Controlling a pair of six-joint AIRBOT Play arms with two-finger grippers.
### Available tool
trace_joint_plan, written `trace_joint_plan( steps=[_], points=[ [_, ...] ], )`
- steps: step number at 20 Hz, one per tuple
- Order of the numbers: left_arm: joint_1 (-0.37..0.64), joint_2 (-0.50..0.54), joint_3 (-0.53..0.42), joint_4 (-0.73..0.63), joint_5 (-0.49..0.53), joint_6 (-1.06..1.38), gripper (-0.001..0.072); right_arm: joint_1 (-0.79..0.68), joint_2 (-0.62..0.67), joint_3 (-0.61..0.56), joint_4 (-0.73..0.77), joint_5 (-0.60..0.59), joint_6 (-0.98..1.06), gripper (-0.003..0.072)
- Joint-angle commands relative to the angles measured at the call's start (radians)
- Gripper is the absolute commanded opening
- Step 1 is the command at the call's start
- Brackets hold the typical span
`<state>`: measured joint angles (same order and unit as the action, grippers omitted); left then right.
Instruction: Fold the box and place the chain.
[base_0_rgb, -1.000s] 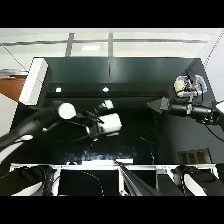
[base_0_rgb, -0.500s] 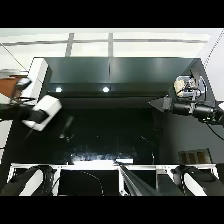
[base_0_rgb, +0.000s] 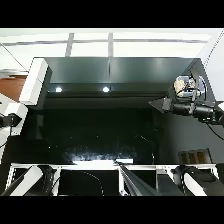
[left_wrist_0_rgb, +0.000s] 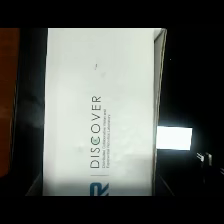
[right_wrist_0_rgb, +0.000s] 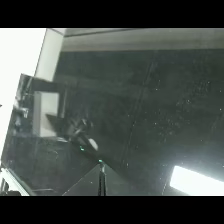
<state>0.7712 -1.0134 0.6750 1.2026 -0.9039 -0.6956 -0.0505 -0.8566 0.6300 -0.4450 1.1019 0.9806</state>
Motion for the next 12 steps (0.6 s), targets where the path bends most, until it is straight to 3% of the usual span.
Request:
trace_joint_plan(
  steps=[1,9,11,12],
  points=[
    [-0.003,-0.108,0.016,-0.066,0.065,0.1,0.0297,-0.001,0.0,0.0,-0.002,-0.005,0.037,0.0042],
    [-0.052,-0.184,0.034,-0.101,0.164,0.151,0.0303,0.0,-0.001,0.0,-0.003,-0.033,0.055,0.0042],
    [-0.056,-0.198,0.034,-0.118,0.172,0.145,0.0712,0.0,-0.001,0.0,-0.006,-0.033,0.06,0.0042],
    [-0.06,-0.201,0.034,-0.123,0.166,0.142,0.0714,0.0,-0.001,0.0,-0.006,-0.033,0.06,0.0042]
  ],
)
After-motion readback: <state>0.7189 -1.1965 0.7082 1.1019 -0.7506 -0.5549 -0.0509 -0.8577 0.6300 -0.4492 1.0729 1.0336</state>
